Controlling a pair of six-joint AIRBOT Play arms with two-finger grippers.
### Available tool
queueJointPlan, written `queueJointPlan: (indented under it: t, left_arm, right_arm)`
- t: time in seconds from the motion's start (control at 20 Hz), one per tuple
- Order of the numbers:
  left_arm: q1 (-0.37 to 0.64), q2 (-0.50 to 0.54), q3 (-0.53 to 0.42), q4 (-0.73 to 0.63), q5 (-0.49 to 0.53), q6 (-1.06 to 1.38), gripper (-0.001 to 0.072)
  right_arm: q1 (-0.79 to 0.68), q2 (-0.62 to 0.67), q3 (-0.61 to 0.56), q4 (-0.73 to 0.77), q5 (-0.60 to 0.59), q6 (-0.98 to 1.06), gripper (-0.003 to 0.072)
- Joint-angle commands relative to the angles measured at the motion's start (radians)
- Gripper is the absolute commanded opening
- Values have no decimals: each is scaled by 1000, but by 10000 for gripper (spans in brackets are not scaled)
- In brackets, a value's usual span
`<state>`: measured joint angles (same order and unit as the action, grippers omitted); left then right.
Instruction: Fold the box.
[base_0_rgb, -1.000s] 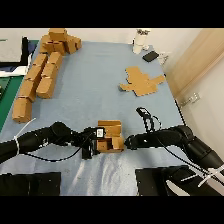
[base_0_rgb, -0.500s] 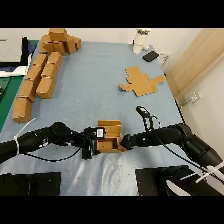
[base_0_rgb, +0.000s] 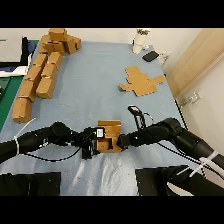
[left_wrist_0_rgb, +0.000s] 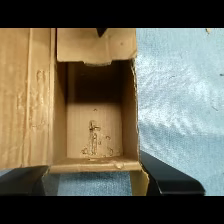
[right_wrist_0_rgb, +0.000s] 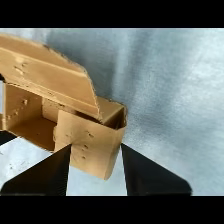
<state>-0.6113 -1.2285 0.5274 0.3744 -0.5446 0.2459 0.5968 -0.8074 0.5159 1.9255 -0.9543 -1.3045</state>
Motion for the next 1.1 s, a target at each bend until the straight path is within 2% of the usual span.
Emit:
queueJointPlan:
  t: [0.0, 0.2, 0.35, 0.45, 0.75, 0.9, 0.95, 1.0, 1.05]
  left_arm:
    - [0, 0, 1, 0, 0, 0, 392]
    - [0, 0, 1, 0, 0, 0, 392]
    - [0, 0, 1, 0, 0, 0, 392]
    - [0, 0, 0, 0, 0, 0, 392]
    - [0, 0, 1, 0, 0, 0, 392]
    - [0, 0, 1, 0, 0, 0, 392]
    - [0, 0, 1, 0, 0, 0, 392]
    - [0, 0, 1, 0, 0, 0, 392]
    - [0, 0, 1, 0, 0, 0, 392]
  right_arm:
    - [137, -82, 73, -247, -71, 272, 472]
    - [253, -213, 197, -324, -143, 425, 472]
    - [308, -325, 301, -391, -272, 539, 472]
    - [331, -378, 349, -400, -308, 595, 472]
    - [372, -478, 376, -393, -335, 705, 427]
    - [371, -503, 376, -395, -337, 713, 315]
    - [371, -507, 376, -405, -337, 713, 160]
    - [371, -509, 376, -414, -337, 713, 47]
    - [371, -509, 376, -419, -337, 713, 6]
